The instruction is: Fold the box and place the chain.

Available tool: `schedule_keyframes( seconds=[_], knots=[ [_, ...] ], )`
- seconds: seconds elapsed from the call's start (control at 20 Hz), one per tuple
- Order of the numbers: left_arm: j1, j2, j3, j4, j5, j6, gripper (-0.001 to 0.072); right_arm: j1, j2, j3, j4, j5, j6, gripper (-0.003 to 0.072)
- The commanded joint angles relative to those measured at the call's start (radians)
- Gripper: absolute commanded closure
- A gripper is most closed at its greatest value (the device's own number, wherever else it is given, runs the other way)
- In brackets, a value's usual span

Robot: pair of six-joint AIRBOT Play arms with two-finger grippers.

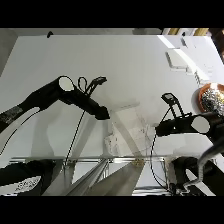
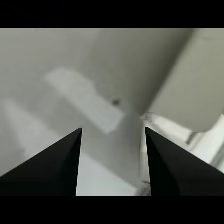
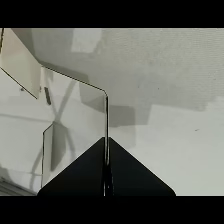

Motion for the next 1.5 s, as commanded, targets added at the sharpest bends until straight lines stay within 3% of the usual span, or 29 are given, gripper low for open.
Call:
schedule_keyframes(
  seconds=[0.0,0.3,0.7,0.75,0.85,1.0,1.1,1.2,1.45],
  knots=[
    [0.0,-0.021,-0.072,-0.224,-0.018,0.234,0.0277,0.006,0.001,0.0,0.001,-0.006,0.005,0.0668],
    [-0.001,-0.022,-0.156,-0.308,0.042,0.351,0.0275,0.006,0.001,0.0,0.002,-0.006,0.005,0.0668],
    [-0.178,-0.023,-0.161,-0.325,0.323,0.377,0.028,0.006,0.001,0.0,0.002,-0.006,0.01,0.0668],
    [-0.195,-0.023,-0.16,-0.325,0.345,0.377,0.0297,0.006,0.001,0.0,0.003,-0.006,0.01,0.0668],
    [-0.211,-0.023,-0.16,-0.324,0.362,0.379,0.0415,0.006,0.001,0.0,0.002,-0.005,0.01,0.0668],
    [-0.203,-0.022,-0.16,-0.306,0.359,0.381,0.0686,0.006,0.001,0.0,0.003,-0.001,0.009,0.0643],
    [-0.198,-0.017,-0.155,-0.294,0.355,0.433,0.0708,0.006,0.012,0.006,0.003,-0.002,0.009,0.0476],
    [-0.206,0.003,-0.138,-0.284,0.352,0.582,0.0709,0.006,0.042,0.032,0.002,0.0,0.009,0.0382],
    [-0.243,0.049,-0.097,-0.256,0.349,1.079,0.0708,0.006,0.187,0.114,-0.014,0.049,-0.037,0.0366]
  ],
)
